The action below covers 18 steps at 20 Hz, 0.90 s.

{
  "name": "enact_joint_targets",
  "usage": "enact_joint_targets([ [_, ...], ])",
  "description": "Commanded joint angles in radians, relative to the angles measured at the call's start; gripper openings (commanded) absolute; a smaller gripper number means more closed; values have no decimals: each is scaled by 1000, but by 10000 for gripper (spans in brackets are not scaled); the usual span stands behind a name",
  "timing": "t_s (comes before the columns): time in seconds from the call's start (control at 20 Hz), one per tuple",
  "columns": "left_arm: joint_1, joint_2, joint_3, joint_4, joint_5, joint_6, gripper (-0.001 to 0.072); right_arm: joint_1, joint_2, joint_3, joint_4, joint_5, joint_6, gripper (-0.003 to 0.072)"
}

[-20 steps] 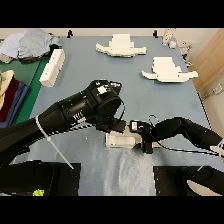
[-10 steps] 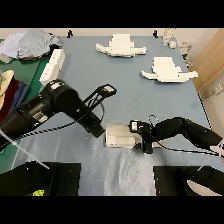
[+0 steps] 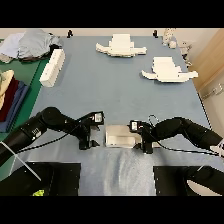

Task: Fold the box.

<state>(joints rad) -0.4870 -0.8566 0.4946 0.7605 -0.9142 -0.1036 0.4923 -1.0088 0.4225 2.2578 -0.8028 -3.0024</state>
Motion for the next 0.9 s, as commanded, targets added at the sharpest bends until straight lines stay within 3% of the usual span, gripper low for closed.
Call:
enact_joint_targets([
  [0.0, -13, -33, -107, -210, 129, 310, 696, 0, 0, 0, 0, 0, 0, 519],
  [0.25, -68, -117, -112, -302, 211, 322, 696, 0, 0, 0, 0, 0, 0, 519],
  [0.85, -99, -166, -111, -290, 288, 296, 696, 0, 0, 0, 0, 0, 0, 519],
])
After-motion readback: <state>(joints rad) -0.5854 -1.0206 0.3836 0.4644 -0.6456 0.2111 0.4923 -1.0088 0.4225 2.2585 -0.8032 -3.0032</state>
